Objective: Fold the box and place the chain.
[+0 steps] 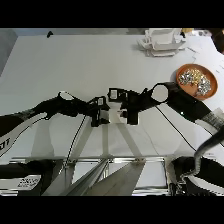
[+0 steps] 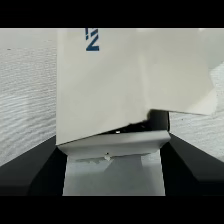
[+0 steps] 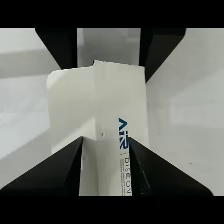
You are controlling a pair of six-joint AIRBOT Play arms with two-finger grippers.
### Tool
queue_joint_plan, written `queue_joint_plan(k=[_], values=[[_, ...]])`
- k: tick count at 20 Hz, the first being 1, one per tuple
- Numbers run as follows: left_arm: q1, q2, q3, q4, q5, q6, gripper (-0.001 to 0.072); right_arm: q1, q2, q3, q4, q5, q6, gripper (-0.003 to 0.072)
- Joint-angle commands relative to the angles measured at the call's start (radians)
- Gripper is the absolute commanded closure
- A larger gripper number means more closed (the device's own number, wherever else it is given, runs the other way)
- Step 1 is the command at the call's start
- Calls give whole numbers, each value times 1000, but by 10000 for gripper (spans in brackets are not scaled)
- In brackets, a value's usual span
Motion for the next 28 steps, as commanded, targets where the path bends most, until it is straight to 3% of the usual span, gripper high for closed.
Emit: queue_joint_plan(k=[1, 5, 6, 10, 28], values=[[0, 1, 0, 1, 0, 2, 568, 1, -16, 0, -21, 0, -23, 448], [0, 1, 0, 1, 0, 2, 568, 1, -16, 0, -25, 0, -22, 537], [0, 1, 0, 1, 0, 2, 568, 1, -14, 0, -25, 0, -22, 590], [0, 1, 0, 1, 0, 2, 568, 1, -11, 0, -25, 0, -21, 639], [0, 1, 0, 1, 0, 2, 568, 1, -9, 0, -24, -27, -17, 641]])
